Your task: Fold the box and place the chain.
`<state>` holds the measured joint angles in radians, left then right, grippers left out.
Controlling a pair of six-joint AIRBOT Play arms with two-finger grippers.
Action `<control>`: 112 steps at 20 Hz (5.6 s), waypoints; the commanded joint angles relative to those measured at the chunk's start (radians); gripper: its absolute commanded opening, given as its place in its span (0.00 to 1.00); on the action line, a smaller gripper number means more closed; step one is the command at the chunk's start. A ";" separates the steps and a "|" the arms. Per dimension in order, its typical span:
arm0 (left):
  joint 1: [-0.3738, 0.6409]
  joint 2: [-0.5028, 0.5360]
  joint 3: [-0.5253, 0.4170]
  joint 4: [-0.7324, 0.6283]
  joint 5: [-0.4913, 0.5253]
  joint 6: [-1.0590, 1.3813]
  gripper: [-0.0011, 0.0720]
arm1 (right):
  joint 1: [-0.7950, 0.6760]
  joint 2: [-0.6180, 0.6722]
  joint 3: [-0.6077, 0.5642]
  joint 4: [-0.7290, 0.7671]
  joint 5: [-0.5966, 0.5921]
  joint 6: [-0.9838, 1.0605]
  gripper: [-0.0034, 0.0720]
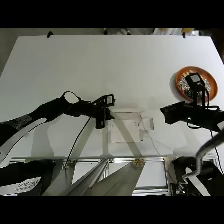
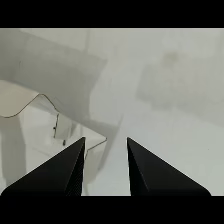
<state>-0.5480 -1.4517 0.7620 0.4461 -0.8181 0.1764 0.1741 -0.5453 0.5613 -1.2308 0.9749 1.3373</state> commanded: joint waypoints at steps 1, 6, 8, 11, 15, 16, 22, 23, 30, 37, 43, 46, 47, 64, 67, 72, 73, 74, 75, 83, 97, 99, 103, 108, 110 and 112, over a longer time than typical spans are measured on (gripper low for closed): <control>-0.005 -0.022 -0.012 -0.106 0.041 0.159 0.02 | 0.001 0.005 0.002 0.001 0.013 -0.003 0.44; -0.014 -0.087 -0.012 -0.190 0.050 0.251 0.02 | 0.001 0.005 0.002 0.001 0.013 -0.004 0.44; -0.014 -0.093 -0.012 -0.190 0.061 0.251 0.02 | 0.001 0.005 0.002 0.001 0.013 -0.004 0.44; -0.014 -0.093 -0.012 -0.183 0.074 0.282 0.02 | 0.001 0.005 0.002 0.000 0.013 -0.004 0.44; -0.014 -0.093 -0.006 -0.183 0.067 0.321 0.02 | 0.001 0.005 0.002 0.001 0.013 -0.004 0.44; -0.014 -0.093 -0.001 -0.178 0.066 0.321 0.02 | 0.001 0.005 0.002 0.000 0.013 -0.004 0.44; -0.014 -0.093 0.106 0.007 0.034 0.152 0.02 | 0.001 0.005 0.002 0.000 0.013 -0.004 0.44; -0.014 -0.093 0.111 0.035 0.033 0.141 0.02 | 0.001 0.005 0.002 0.000 0.013 -0.004 0.44; -0.014 -0.138 0.111 0.053 -0.032 0.137 0.02 | 0.001 0.005 0.002 0.000 0.013 -0.004 0.44; -0.014 -0.138 0.120 0.069 -0.057 0.136 0.02 | 0.001 0.005 0.002 0.000 0.013 -0.004 0.44; -0.014 -0.142 0.169 0.167 -0.085 0.065 0.02 | 0.001 0.005 0.002 0.000 0.013 -0.004 0.44; -0.014 -0.153 0.169 0.184 -0.086 0.065 0.02 | 0.001 0.005 0.002 0.000 0.013 -0.004 0.44; -0.014 -0.156 0.169 0.184 -0.082 0.066 0.02 | 0.001 0.005 0.002 0.000 0.013 -0.004 0.44; -0.014 -0.153 0.169 0.183 -0.061 0.066 0.03 | 0.001 0.005 0.002 0.003 0.051 -0.162 0.42; -0.014 -0.153 0.169 0.183 -0.061 0.066 0.03 | 0.001 0.005 0.002 0.043 0.148 -0.308 0.13; -0.014 -0.153 0.169 0.183 -0.061 0.066 0.03 | 0.004 -0.001 -0.001 0.254 0.248 -0.624 0.07; -0.014 -0.153 0.169 0.183 -0.061 0.066 0.03 | 0.022 -0.005 -0.002 0.272 0.247 -0.632 0.07; -0.014 -0.153 0.169 0.183 -0.061 0.066 0.03 | 0.051 -0.010 -0.005 0.266 0.245 -0.634 0.07; -0.014 -0.153 0.169 0.183 -0.061 0.066 0.03 | 0.097 -0.022 -0.006 0.240 0.248 -0.646 0.07; -0.014 -0.153 0.169 0.183 -0.061 0.066 0.03 | 0.424 -0.126 -0.087 0.037 0.097 -0.801 0.74; -0.014 -0.153 0.169 0.182 -0.061 0.066 0.03 | 0.618 -0.126 -0.340 -0.075 -0.396 -0.887 0.96; -0.014 -0.153 0.169 0.182 -0.061 0.066 0.03 | 0.618 -0.159 -0.340 -0.092 -0.438 -0.887 0.96; -0.014 -0.153 0.169 0.182 -0.061 0.066 0.03 | 0.583 -0.153 -0.339 -0.093 -0.463 -0.887 0.96; -0.014 -0.153 0.169 0.182 -0.061 0.066 0.03 | 0.510 -0.119 -0.298 -0.036 -0.433 -0.892 0.96; -0.014 -0.153 0.169 0.182 -0.061 0.066 0.03 | 0.481 -0.120 -0.271 -0.015 -0.426 -0.895 0.96; -0.014 -0.153 0.169 0.182 -0.062 0.066 0.03 | 0.438 -0.120 -0.243 -0.010 -0.406 -0.895 0.96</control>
<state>-0.5625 -1.6043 0.9302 0.6285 -0.8795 0.2417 0.6590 -0.6685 0.2848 -1.2644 0.5457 0.4450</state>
